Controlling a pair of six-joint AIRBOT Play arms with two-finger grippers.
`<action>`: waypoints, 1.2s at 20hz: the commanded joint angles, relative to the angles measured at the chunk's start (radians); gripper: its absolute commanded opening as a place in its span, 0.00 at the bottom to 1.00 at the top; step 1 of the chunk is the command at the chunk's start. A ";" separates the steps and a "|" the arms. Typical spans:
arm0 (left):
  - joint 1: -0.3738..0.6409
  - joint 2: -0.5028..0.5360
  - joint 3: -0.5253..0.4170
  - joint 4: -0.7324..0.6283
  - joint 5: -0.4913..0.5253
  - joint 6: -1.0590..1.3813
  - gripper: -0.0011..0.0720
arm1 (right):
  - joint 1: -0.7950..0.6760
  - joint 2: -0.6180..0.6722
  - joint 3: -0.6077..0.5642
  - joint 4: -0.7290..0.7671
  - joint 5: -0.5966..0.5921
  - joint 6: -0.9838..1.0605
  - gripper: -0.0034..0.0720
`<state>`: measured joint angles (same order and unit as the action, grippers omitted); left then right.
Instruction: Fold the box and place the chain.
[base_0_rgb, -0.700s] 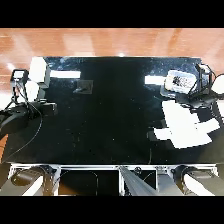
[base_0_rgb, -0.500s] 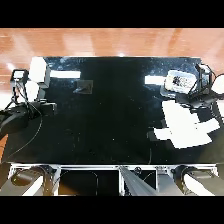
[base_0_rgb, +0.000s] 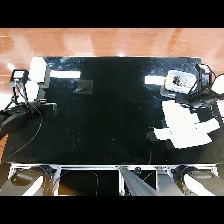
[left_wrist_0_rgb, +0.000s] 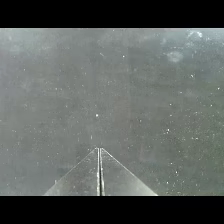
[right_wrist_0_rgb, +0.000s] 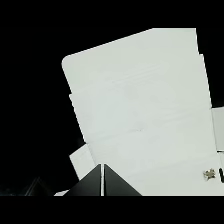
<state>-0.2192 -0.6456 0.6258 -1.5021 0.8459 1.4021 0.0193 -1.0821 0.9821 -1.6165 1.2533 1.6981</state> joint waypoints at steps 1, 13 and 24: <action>0.001 -0.001 0.000 0.000 -0.037 0.000 0.05 | 0.000 0.000 0.000 0.000 0.000 0.000 0.09; 0.001 -0.001 0.000 -0.003 -0.044 0.000 0.05 | -0.001 0.000 0.000 0.004 -0.127 0.002 0.09; -0.028 -0.087 0.002 -0.058 -0.230 0.000 0.85 | 0.000 0.000 0.000 0.150 -0.218 0.004 0.09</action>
<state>-0.2337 -0.6998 0.6262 -1.5173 0.7052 1.4006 0.0193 -1.0824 0.9821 -1.4906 1.0618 1.7023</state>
